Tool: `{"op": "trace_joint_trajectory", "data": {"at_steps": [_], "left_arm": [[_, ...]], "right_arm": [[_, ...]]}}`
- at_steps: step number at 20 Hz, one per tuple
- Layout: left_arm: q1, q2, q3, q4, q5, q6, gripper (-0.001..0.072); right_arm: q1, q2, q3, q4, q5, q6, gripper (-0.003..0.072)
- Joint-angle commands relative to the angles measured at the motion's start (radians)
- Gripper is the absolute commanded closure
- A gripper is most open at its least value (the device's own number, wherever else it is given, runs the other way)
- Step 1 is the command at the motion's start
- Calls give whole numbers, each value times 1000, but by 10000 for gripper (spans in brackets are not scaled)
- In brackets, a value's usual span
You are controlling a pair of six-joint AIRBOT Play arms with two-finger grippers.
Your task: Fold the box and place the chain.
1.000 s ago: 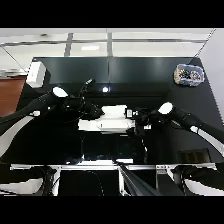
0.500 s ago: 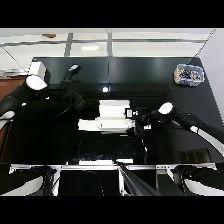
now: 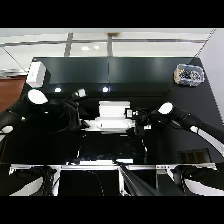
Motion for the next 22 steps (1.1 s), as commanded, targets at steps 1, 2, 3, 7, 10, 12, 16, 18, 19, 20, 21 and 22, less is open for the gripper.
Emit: {"op": "trace_joint_trajectory", "data": {"at_steps": [1, 2, 3, 7, 10, 12, 16, 18, 19, 20, 21, 22], "left_arm": [[-99, -44, -11, 132, 137, 149, 4], [-117, -59, -9, 129, 147, 179, 21], [-134, -73, -9, 121, 159, 180, 21], [-149, -124, -9, 14, 182, 196, 22], [-150, -123, -9, -6, 167, 191, 120], [-150, -123, -9, -37, 157, 191, 276], [-150, -123, -9, -124, 153, 191, 560], [-150, -124, -9, -163, 150, 191, 560], [-150, -126, -9, -182, 150, 191, 560], [-150, -130, -9, -208, 150, 191, 560], [-150, -136, -9, -230, 151, 191, 561], [-150, -144, -9, -250, 153, 191, 561]], "right_arm": [[0, 0, 0, 0, 0, 0, 553], [0, 0, 0, 0, 0, 0, 553], [0, 0, 0, 0, 0, 0, 553], [0, 0, 0, 0, 0, 0, 553], [0, 0, 0, 1, 0, 0, 553], [0, 0, 0, 0, 0, 0, 553], [0, 0, 0, 1, 0, 0, 553], [0, 0, 0, 1, 0, 0, 553], [0, 0, 0, 1, 0, 0, 553], [0, 0, 0, 1, 0, 0, 553], [0, 0, 0, 1, 0, 0, 553], [0, 0, 0, 1, 0, 0, 553]]}}
